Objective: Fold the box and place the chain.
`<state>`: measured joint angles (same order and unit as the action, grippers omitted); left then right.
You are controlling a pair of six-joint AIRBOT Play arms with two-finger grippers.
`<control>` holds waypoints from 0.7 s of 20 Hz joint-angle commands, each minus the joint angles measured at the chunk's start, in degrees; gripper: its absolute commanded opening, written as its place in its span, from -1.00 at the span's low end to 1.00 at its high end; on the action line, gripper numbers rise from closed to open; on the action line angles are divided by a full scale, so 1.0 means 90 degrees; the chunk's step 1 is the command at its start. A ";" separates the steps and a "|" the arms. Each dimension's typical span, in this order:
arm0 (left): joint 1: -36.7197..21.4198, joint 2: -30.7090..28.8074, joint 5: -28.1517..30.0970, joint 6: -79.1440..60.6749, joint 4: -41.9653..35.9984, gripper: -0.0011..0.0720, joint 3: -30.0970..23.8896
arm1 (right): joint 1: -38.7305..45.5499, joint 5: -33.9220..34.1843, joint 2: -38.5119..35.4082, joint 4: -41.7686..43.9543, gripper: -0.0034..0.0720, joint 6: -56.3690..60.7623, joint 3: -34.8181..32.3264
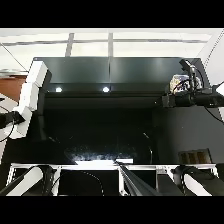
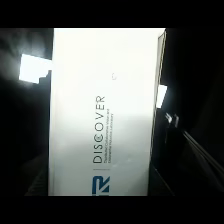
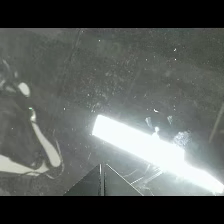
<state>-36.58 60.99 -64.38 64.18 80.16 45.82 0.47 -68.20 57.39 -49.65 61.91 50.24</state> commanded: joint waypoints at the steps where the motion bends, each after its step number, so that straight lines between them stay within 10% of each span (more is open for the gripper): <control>1: -0.0078 0.0265 0.0816 -0.0937 -0.0571 -0.17 -0.0058 | -0.0002 0.0027 -0.0002 0.0007 -0.81 0.0180 0.0002; 9: -0.0068 0.0838 0.1702 -0.1379 -0.0610 -0.16 0.0022 | -0.0002 -0.0015 -0.0002 0.0007 -0.81 0.0342 0.0005; 11: -0.0066 0.0840 0.1804 -0.1341 -0.0614 0.96 0.0019 | -0.0002 -0.0015 -0.0002 0.0005 -0.81 0.0364 0.0002; 14: -0.0066 0.0685 0.1392 -0.1226 -0.0605 0.97 0.0192 | 0.0002 -0.0017 -0.0002 0.0002 -0.81 0.0362 0.0005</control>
<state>-37.15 67.83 -50.24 52.86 74.81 46.50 0.47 -68.31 57.36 -49.60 64.99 50.24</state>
